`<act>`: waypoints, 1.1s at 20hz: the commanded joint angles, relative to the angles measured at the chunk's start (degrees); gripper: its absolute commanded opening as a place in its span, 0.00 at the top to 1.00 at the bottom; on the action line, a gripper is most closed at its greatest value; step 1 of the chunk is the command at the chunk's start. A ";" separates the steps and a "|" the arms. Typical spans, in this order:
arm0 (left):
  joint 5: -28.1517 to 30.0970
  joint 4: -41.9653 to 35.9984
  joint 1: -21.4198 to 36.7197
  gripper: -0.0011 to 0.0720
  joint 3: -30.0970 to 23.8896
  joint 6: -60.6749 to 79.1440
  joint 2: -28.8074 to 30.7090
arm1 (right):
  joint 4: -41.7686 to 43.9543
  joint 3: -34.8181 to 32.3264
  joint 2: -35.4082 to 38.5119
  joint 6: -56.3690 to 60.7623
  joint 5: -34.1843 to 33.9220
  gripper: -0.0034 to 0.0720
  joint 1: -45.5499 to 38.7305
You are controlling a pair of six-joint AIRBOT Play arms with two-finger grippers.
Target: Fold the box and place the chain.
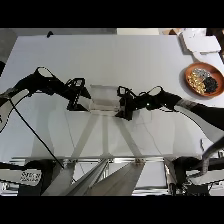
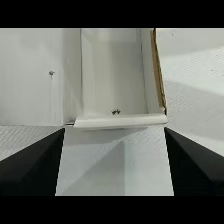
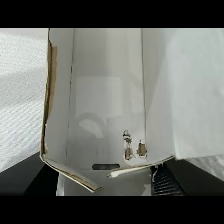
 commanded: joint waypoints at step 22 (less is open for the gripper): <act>5.90 -4.87 -5.11 0.24 0.02 -0.04 -6.95 | 0.02 0.00 0.00 0.02 0.00 0.26 0.04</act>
